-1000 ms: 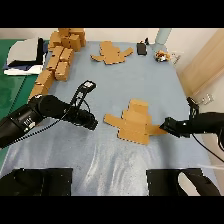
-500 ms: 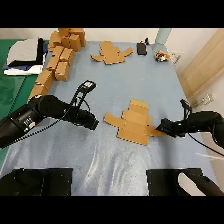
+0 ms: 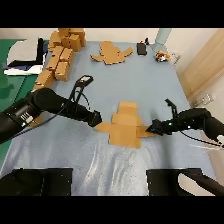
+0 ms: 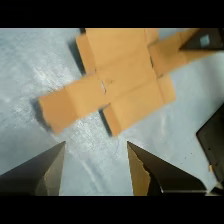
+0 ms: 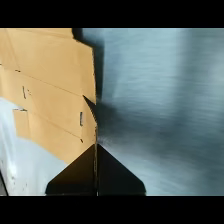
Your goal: Fold the box.
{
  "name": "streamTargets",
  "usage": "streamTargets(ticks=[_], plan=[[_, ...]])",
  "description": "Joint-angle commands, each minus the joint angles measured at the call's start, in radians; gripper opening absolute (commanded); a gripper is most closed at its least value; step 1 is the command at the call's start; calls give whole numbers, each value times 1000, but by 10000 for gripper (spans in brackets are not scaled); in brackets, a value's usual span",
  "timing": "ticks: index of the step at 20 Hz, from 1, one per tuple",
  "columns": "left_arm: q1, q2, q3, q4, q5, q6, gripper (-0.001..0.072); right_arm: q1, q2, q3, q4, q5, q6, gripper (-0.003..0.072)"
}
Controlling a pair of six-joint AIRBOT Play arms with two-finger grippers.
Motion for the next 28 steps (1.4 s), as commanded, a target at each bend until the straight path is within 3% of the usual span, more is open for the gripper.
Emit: streamTargets(ticks=[1,5,10,17,25,27,28], plan=[[95,-36,64,-8,-133,-155,586,153,42,-37,42,28,-82,3],[243,-173,72,-100,-310,-110,587,301,217,-160,37,163,-80,3],[284,-367,72,-308,-290,142,586,354,373,-222,19,223,-45,3],[263,-620,103,-708,-293,487,586,354,383,-223,0,225,-35,3],[170,-694,175,-684,-334,570,582,354,352,-223,-10,229,-36,3],[174,-693,175,-620,-362,571,233,354,346,-223,-10,229,-36,3],[174,-693,175,-606,-363,571,230,354,344,-223,-10,229,-36,4]])
